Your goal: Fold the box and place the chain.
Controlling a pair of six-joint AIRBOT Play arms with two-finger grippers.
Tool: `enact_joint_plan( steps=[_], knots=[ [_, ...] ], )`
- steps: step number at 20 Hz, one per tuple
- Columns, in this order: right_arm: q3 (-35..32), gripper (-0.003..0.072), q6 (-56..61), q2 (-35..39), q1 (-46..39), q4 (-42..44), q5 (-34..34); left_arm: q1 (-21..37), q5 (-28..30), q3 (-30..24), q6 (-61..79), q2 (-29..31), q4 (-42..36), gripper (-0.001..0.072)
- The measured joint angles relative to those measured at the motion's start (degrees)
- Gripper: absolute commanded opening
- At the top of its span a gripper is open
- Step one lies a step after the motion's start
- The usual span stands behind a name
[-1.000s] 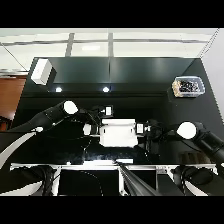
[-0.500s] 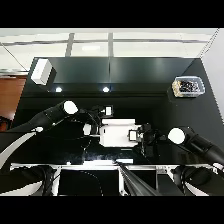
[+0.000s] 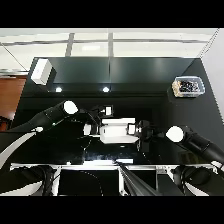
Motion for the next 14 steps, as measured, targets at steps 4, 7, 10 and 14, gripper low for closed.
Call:
enact_joint_plan(
  steps=[4,7,10,14],
  knots=[
    [2.21,0.0645,-0.42,0.72,-4.26,-0.04,1.31,0.0,-0.39,0.0,-0.07,0.0,-0.02,0.0028],
    [2.86,0.0645,-4.5,0.72,-5.6,3.37,1.22,0.0,-0.76,0.0,0.0,0.0,0.0,0.0028],
    [3.1,0.0645,-7.23,0.72,-6.54,5.29,-0.02,0.0,-0.85,0.0,0.09,0.0,0.02,0.0027],
    [3.21,0.0645,-9.75,-0.35,-7.23,8.0,0.46,0.0,-0.87,0.0,0.11,0.0,0.02,0.0028]
  ],
)
